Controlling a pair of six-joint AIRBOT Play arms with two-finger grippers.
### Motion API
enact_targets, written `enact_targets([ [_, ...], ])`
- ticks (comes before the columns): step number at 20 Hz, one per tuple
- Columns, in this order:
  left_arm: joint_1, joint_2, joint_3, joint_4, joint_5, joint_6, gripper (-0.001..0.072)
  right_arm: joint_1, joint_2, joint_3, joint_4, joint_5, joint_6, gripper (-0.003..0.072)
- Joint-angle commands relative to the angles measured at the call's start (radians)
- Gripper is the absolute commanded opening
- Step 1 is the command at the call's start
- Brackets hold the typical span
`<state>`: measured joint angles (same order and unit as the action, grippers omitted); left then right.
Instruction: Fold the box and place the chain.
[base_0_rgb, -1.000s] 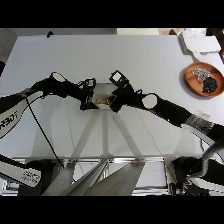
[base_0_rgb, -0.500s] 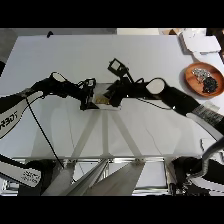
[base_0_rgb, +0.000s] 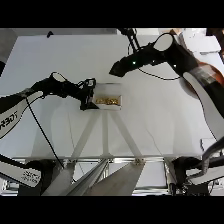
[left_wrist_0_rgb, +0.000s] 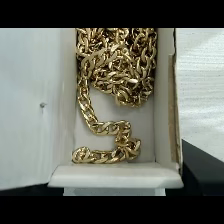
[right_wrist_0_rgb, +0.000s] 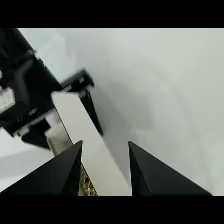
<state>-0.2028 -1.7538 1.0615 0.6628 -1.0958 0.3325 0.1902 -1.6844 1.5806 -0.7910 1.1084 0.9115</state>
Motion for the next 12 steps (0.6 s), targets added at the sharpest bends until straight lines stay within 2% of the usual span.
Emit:
enact_targets([
  [1,0.000,0.000,0.000,0.000,0.000,0.000,0.0316,-0.016,-0.145,0.060,-0.003,0.208,0.076,0.0413],
  [4,0.000,0.000,0.000,0.000,0.000,0.000,0.0316,-0.005,-0.186,0.059,-0.002,0.225,0.052,0.0423],
  [10,0.000,0.000,0.000,0.000,0.000,0.000,0.0316,0.011,-0.168,0.056,0.039,0.253,-0.108,0.0418],
  [12,0.000,0.000,0.000,0.000,0.000,0.000,0.0316,0.027,-0.132,0.023,0.048,0.239,-0.238,0.0418],
])
